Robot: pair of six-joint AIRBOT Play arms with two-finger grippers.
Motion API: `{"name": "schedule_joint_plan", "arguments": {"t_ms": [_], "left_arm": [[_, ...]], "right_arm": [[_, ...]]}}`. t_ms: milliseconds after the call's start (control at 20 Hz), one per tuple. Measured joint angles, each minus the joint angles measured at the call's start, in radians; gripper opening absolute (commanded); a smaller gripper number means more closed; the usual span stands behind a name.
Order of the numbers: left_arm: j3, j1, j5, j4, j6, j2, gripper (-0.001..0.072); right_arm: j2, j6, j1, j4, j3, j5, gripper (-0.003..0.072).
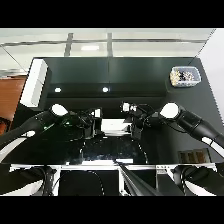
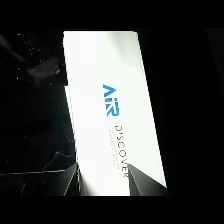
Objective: Fold the box and place the chain.
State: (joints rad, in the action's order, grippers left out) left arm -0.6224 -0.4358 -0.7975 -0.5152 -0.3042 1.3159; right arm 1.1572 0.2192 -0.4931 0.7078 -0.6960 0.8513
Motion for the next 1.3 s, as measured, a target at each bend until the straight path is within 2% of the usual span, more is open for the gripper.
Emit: {"name": "schedule_joint_plan", "arguments": {"t_ms": [300, 350, 400, 600, 850, 950, 1300], "left_arm": [[0.000, 0.000, 0.000, 0.000, 0.000, 0.000, 0.0350], [0.000, 0.000, 0.000, 0.000, 0.000, 0.000, 0.0351], [0.000, 0.000, 0.000, 0.000, 0.000, 0.000, 0.0351], [0.000, 0.000, 0.000, 0.000, 0.000, 0.000, 0.0350], [0.000, 0.000, 0.000, 0.000, 0.000, 0.000, 0.0350], [0.000, 0.000, 0.000, 0.000, 0.000, 0.000, 0.0350], [0.000, 0.000, 0.000, 0.000, -0.001, 0.000, 0.0350]], "right_arm": [[-0.058, 0.122, 0.037, 0.010, -0.031, 0.011, 0.0370], [-0.070, 0.170, 0.053, 0.007, -0.034, 0.018, 0.0294], [-0.078, 0.234, 0.068, 0.005, -0.035, 0.028, 0.0011], [-0.088, 0.476, 0.103, -0.054, 0.000, 0.079, 0.0018], [-0.030, 0.587, 0.096, -0.343, 0.042, 0.094, 0.0019], [0.012, 0.606, 0.081, -0.413, 0.048, 0.087, 0.0018], [0.145, 0.693, 0.066, -0.413, 0.053, 0.058, 0.0019]]}}
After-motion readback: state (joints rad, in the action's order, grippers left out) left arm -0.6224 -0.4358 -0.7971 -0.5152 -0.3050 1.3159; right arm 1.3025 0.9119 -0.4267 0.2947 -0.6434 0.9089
